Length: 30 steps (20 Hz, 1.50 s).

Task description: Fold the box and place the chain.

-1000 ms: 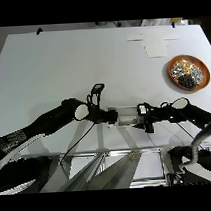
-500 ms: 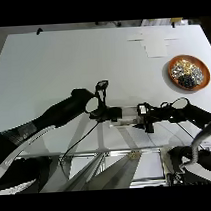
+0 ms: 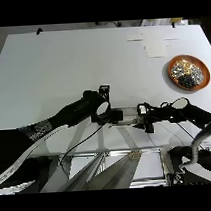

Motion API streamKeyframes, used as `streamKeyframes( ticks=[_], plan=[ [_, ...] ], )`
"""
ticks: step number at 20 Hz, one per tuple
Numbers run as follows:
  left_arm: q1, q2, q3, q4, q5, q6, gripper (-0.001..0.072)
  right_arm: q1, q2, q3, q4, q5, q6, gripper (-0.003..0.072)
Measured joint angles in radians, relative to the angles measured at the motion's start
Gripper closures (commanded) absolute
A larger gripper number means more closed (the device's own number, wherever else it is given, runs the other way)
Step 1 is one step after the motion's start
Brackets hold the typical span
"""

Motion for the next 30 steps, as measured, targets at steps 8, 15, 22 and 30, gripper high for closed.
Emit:
streamKeyframes(
  ticks=[8, 15, 22, 30],
  plan=[
    [-0.011, -0.022, 0.001, 0.066, -0.004, -0.127, 0.0443, 0.0, 0.0, 0.0, 0.0, 0.0, 0.0, 0.0278],
    [-0.016, -0.061, 0.016, 0.063, -0.023, -0.126, 0.0581, 0.0, 0.0, 0.0, 0.0, 0.0, 0.0, 0.0278],
    [-0.015, -0.113, 0.072, 0.053, -0.077, -0.068, 0.0709, 0.0, 0.0, 0.0, 0.001, 0.0, 0.0, 0.0278],
    [-0.011, -0.124, 0.078, 0.035, -0.098, -0.042, 0.0425, -0.001, 0.0, 0.0, -0.001, 0.0, 0.0, 0.0278]
  ],
)
